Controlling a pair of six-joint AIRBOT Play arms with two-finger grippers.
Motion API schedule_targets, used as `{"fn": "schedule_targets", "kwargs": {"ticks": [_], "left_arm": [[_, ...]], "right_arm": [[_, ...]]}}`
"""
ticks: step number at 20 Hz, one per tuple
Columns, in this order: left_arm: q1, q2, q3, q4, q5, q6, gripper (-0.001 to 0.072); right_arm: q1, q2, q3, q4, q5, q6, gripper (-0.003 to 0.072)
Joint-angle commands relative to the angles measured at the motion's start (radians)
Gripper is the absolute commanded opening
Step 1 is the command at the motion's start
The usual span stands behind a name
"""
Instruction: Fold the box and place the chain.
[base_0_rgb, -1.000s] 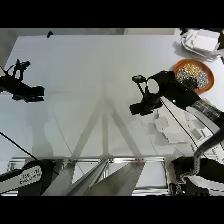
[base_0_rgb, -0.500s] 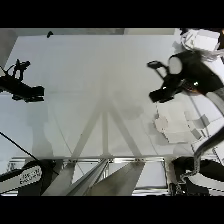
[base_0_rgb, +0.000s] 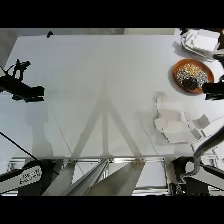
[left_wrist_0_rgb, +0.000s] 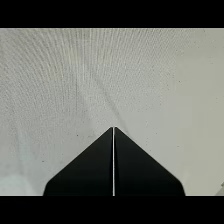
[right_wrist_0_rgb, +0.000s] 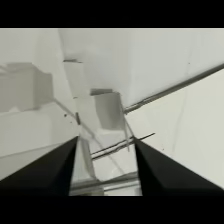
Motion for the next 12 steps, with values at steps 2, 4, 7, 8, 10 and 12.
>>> {"fn": "schedule_targets", "kwargs": {"ticks": [2, 4, 7, 8, 10, 12], "left_arm": [[0.001, 0.000, 0.000, 0.000, 0.000, 0.000, 0.0010], [0.001, 0.000, 0.000, 0.000, 0.000, 0.000, 0.0010], [0.001, 0.000, 0.000, 0.000, 0.000, 0.000, 0.0010], [0.001, 0.000, 0.000, 0.000, 0.000, 0.000, 0.0010], [0.001, 0.000, 0.000, 0.000, 0.000, 0.000, 0.0010], [0.001, 0.000, 0.000, 0.000, 0.000, 0.000, 0.0010]], "right_arm": [[-0.208, -0.079, 0.000, 0.154, -0.050, -0.110, 0.0482], [-0.245, -0.143, -0.002, 0.188, -0.032, -0.147, 0.0480], [-0.259, -0.224, -0.010, 0.208, 0.039, -0.158, 0.0463], [-0.254, -0.233, -0.019, 0.212, 0.051, -0.164, 0.0462], [-0.244, -0.234, -0.055, 0.242, 0.080, -0.239, 0.0462], [-0.243, -0.234, -0.082, 0.216, 0.085, -0.258, 0.0463]]}}
